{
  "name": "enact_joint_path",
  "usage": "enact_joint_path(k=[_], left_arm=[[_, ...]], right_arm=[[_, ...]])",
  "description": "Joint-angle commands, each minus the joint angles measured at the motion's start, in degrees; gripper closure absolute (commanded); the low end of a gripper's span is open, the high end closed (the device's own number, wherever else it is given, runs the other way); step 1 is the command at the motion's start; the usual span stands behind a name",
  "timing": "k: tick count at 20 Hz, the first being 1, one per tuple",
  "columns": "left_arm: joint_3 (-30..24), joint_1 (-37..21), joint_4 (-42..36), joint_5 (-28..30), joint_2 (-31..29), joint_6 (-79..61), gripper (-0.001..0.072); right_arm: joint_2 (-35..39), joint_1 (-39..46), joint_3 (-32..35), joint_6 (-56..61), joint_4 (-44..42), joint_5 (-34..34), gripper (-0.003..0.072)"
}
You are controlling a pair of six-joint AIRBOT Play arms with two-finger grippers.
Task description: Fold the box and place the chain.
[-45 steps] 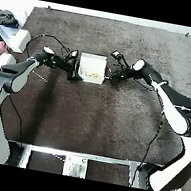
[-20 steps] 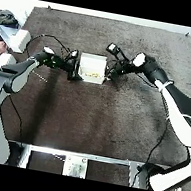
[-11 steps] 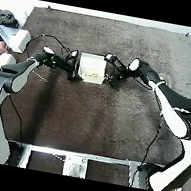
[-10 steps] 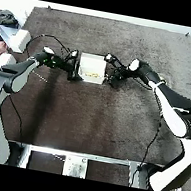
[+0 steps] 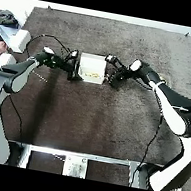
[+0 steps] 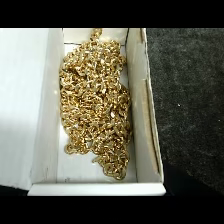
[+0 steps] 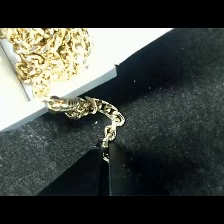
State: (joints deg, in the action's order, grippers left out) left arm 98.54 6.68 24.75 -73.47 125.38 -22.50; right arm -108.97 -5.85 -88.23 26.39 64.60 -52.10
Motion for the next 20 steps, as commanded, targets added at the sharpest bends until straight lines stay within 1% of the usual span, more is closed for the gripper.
enact_joint_path(k=[1,3,5,7,10,13,15,16,17,20], left_arm=[[0.02,0.00,0.02,0.04,-0.02,0.00,0.0483],[0.02,0.00,0.02,0.02,-0.02,0.00,0.0483],[0.02,0.00,0.02,0.02,-0.02,0.00,0.0483],[0.02,0.00,0.02,0.02,-0.02,0.00,0.0483],[0.02,0.00,0.02,0.02,-0.02,0.00,0.0483],[0.02,0.00,0.02,0.04,-0.02,0.00,0.0483],[0.02,0.00,0.02,0.02,-0.02,0.00,0.0483],[0.02,0.00,0.02,0.02,-0.02,0.00,0.0483],[0.02,0.00,0.02,0.02,-0.02,0.00,0.0483],[0.02,0.00,0.04,0.02,-0.02,0.00,0.0483]], right_arm=[[2.91,0.02,-0.07,-2.43,-3.45,-5.95,0.0699],[6.88,-0.11,-0.07,-3.02,-7.15,-6.08,0.0699],[11.23,-0.66,-0.11,-4.96,-13.25,-5.22,0.0699],[14.78,-2.08,-0.11,-5.44,-17.49,-2.12,0.0700],[17.16,-5.81,-0.11,-5.42,-17.77,4.31,0.0700],[16.28,-9.29,-0.11,-5.42,-17.46,8.76,0.0700],[15.08,-9.90,-0.09,-4.92,-16.81,11.06,0.0689],[14.64,-9.79,-0.09,-4.28,-16.17,11.41,0.0531],[14.45,-9.53,-0.09,-4.28,-14.97,11.43,0.0481],[14.49,-8.00,-0.09,-3.39,-14.95,14.97,0.0482]])
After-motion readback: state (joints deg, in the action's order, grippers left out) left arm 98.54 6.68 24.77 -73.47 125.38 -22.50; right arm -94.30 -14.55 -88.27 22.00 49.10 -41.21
